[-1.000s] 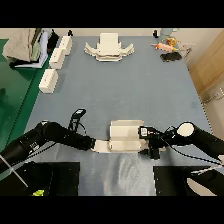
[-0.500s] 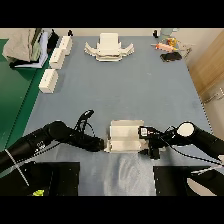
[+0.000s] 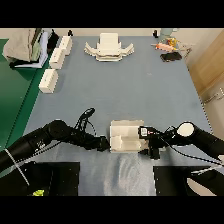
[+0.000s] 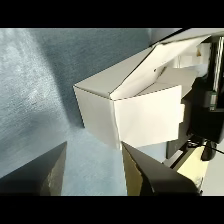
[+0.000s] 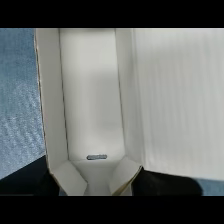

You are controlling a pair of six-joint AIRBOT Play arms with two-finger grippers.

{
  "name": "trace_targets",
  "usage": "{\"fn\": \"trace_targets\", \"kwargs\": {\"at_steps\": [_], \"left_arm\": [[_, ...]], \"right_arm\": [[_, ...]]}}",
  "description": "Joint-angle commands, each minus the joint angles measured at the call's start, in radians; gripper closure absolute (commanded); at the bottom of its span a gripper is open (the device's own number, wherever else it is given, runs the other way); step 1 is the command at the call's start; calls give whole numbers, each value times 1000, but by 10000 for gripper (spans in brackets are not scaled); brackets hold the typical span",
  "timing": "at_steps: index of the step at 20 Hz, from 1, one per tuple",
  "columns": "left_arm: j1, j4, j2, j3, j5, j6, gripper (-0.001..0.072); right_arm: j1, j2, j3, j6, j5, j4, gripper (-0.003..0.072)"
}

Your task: Fold the box.

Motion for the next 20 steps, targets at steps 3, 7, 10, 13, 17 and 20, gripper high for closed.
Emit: {"fn": "trace_targets", "kwargs": {"at_steps": [3, 7, 10, 13, 17, 20], "left_arm": [[-2, -26, 0, 2, 69, 2, 188], [-5, -109, -27, 6, 139, 2, 190], [-63, -66, -57, 47, 143, -31, 204], [-159, 231, -98, 109, 163, -376, 230], [-258, 541, -161, 224, 78, -749, 230], [-303, 677, -192, 312, -11, -922, 231]], "right_arm": [[0, 1, 1, 0, 0, 0, 138], [0, 1, 1, 0, 0, 0, 138], [0, 1, 1, 0, 0, 0, 137], [0, 1, 1, 0, 0, 0, 137], [0, 1, 1, 0, 0, 0, 137], [0, 1, 1, 0, 0, 0, 137]]}}
